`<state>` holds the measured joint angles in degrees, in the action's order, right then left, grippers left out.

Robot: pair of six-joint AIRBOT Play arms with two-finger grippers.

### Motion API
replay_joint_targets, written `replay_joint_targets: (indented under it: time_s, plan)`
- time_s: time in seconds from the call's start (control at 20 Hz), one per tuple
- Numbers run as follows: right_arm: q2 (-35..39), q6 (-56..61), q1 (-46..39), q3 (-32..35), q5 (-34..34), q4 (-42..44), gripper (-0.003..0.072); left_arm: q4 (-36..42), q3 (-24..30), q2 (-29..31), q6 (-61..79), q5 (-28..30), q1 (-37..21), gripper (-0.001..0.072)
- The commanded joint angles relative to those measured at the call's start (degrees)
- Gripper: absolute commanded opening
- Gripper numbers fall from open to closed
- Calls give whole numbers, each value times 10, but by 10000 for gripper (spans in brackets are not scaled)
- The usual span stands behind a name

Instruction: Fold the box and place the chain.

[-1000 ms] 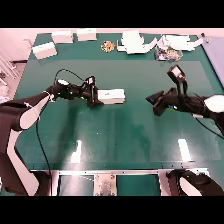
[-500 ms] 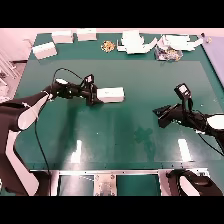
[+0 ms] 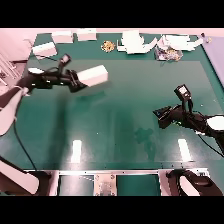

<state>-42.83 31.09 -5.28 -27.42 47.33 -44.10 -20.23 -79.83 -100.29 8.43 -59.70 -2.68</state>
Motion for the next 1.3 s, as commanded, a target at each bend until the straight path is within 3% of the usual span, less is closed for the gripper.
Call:
replay_joint_targets:
  time_s: [0.0,0.25,0.5,1.05,1.25]
  plan:
    - [0,7,0,0,0,2,7,-4,0,60,-61,17,-65,14]
    - [0,39,0,0,0,5,7,-33,0,125,-155,118,-157,14]
    - [0,52,1,0,0,37,7,-98,0,126,-221,233,-217,14]
    - [0,52,1,0,-15,62,7,-93,0,6,-260,396,-223,15]
    - [0,52,1,0,-17,62,8,-97,0,-42,-261,380,-223,16]
